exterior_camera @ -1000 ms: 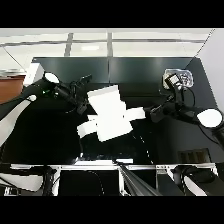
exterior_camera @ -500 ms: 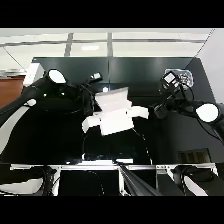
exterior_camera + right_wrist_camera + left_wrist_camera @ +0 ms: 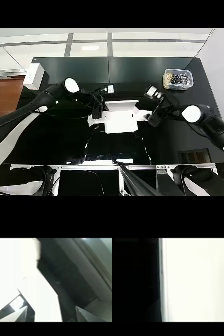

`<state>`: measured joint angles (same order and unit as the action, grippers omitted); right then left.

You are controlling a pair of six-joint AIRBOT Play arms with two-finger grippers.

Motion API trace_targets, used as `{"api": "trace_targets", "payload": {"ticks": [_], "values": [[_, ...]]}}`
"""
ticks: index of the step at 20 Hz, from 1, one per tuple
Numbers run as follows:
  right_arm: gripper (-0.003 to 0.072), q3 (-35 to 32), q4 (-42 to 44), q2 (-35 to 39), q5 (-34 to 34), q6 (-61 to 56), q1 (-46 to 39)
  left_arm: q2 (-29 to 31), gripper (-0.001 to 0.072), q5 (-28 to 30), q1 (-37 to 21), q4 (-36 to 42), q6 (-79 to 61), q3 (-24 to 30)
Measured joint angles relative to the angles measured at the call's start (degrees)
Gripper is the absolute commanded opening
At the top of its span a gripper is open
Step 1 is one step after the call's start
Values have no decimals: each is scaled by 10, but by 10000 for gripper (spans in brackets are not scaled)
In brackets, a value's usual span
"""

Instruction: Fold the box and place the chain.

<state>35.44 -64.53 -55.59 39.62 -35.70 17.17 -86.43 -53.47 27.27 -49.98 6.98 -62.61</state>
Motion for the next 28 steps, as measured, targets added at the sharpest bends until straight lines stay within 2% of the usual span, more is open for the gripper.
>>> {"api": "trace_targets", "payload": {"ticks": [5, 13, 22, 28], "values": [[701, -28, 2, -7, 10, 57, 40, -19, 28, 3, 3, -7, -25, 2], [700, -47, 16, -8, 53, 120, 59, -41, 27, -68, 1, -16, 4, 3], [700, -82, 148, -32, 63, 270, 61, -43, 27, -80, 1, -16, 9, 3], [700, -86, 239, -50, 38, 339, 62, -43, 27, -71, 1, -16, 9, 3]]}}
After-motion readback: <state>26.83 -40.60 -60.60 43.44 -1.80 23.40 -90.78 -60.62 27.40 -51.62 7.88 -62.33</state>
